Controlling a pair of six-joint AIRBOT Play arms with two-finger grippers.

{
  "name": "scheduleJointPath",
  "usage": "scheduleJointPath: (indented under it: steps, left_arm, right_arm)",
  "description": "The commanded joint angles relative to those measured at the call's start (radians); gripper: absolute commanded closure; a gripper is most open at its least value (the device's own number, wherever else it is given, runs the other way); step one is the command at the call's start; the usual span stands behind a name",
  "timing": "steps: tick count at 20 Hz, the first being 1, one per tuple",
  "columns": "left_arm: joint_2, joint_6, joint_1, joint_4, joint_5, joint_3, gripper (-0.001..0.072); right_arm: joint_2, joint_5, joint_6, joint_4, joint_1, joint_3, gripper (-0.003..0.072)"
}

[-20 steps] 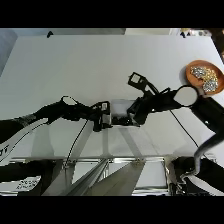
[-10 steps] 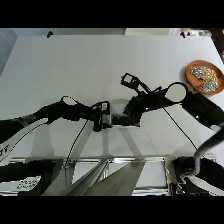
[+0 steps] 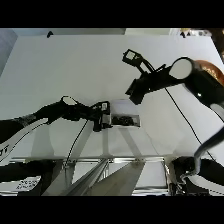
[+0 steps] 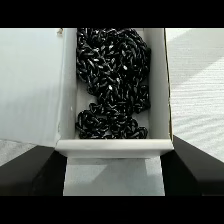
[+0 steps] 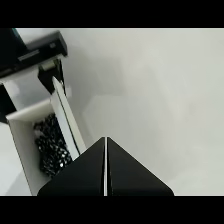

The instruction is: Fold the box and place the chain.

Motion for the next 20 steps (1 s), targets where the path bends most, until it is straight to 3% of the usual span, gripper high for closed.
scheduleJointPath:
  steps: [1, 5, 10, 14, 16, 20]
  left_arm:
    - [0.000, 0.000, 0.000, 0.000, 0.000, 0.000, 0.0502]
    - [0.000, 0.000, 0.000, 0.000, 0.000, 0.000, 0.0502]
    - [0.000, 0.000, 0.000, 0.000, 0.000, 0.000, 0.0502]
    - [0.000, 0.000, 0.000, 0.000, 0.000, 0.000, 0.0502]
    - [0.000, 0.000, 0.000, 0.000, 0.000, 0.000, 0.0502]
    - [0.000, 0.000, 0.000, 0.000, 0.000, 0.000, 0.0502]
  right_arm:
    - [-0.106, 0.092, -0.001, -0.029, -0.011, 0.014, 0.0667]
    - [-0.068, 0.130, -0.124, -0.024, 0.013, -0.024, 0.0664]
    - [0.054, 0.115, -0.264, 0.030, 0.062, -0.124, 0.0509]
    - [0.084, 0.094, -0.290, 0.030, 0.107, -0.179, 0.0497]
    - [0.084, 0.059, -0.295, 0.026, 0.127, -0.200, 0.0417]
    - [0.084, 0.014, -0.308, 0.000, 0.138, -0.213, 0.0417]
